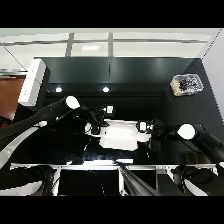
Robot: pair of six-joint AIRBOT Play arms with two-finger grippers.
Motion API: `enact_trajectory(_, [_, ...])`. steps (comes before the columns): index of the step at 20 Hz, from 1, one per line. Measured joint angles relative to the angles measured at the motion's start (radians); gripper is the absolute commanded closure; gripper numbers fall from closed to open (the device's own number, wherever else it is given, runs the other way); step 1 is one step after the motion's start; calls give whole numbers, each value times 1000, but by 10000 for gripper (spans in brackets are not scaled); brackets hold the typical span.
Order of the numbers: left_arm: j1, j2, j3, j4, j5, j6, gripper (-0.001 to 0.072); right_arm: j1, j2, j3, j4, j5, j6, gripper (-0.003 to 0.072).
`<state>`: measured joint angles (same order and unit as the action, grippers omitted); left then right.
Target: Fold the box and place the chain.
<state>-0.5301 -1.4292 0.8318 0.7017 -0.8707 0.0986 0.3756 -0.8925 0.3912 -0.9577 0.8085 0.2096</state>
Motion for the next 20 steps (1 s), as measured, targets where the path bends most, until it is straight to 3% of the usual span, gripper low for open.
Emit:
enact_trajectory(7, [0,-1,0,0,2,-1,684,2,-9,4,-25,26,-35,17])
enact_trajectory(13, [0,-1,0,-1,7,-21,684,-23,-9,105,-71,58,-34,17])
enact_trajectory(20, [0,-1,0,-3,7,-46,684,-30,-14,146,28,109,-40,17])
